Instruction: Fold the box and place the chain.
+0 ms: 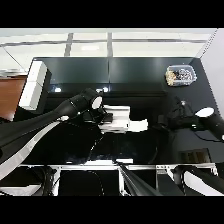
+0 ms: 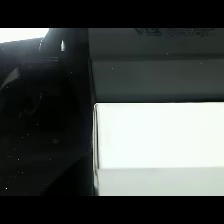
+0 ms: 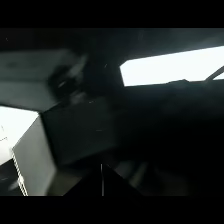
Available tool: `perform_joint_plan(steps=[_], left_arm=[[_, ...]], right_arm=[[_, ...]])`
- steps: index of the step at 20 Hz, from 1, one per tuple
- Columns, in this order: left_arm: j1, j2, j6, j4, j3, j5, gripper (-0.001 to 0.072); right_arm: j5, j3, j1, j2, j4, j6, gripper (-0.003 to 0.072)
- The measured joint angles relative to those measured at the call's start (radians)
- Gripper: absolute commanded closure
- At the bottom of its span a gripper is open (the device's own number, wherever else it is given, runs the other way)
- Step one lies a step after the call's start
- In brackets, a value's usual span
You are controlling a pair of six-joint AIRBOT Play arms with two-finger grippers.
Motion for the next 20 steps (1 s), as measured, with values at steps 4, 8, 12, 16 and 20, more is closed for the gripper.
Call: perform_joint_plan(steps=[4, 8, 12, 16, 20], left_arm=[[0.000, 0.000, 0.000, 0.000, 0.000, -0.001, 0.0680], [0.000, 0.000, 0.000, 0.000, 0.000, -0.003, 0.0679], [0.000, 0.000, -0.001, 0.000, 0.000, -0.003, 0.0679], [0.000, 0.000, -0.001, 0.000, 0.000, -0.001, 0.0679], [0.000, 0.000, -0.001, 0.000, 0.000, -0.001, 0.0679]], right_arm=[[-0.011, 0.001, 0.121, -0.119, 0.210, -0.132, 0.0663], [0.071, 0.090, 0.176, -0.153, 0.277, -0.215, 0.0183], [0.170, 0.174, 0.209, -0.163, 0.294, -0.239, 0.0176], [0.185, 0.208, 0.256, -0.165, 0.290, -0.226, 0.0292], [0.165, 0.272, 0.316, -0.166, 0.185, -0.126, 0.0328]])
